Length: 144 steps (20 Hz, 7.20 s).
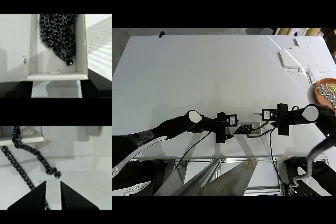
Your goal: Fold the box and place the chain.
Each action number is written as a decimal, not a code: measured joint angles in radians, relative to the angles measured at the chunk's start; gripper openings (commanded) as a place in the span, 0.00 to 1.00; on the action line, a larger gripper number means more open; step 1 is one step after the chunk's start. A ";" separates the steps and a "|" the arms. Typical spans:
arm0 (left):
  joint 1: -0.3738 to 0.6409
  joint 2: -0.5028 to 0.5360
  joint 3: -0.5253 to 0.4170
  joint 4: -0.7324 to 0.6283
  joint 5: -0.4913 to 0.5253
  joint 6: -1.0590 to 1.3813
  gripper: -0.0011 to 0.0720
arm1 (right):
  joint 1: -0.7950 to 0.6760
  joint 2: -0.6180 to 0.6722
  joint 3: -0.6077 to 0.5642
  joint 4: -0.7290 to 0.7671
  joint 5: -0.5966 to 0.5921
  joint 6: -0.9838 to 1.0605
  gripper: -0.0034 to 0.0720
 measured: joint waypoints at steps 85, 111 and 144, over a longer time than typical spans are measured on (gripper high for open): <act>0.000 0.000 0.000 0.000 0.000 0.000 0.47 | 0.150 -0.020 -0.117 0.119 0.018 -0.238 0.07; 0.000 0.000 0.000 0.000 0.000 0.000 0.47 | 0.151 0.107 -0.198 0.148 -0.065 -0.173 0.29; 0.000 0.000 0.000 0.000 0.000 0.000 0.47 | 0.153 0.545 -0.201 0.587 -0.090 0.082 0.07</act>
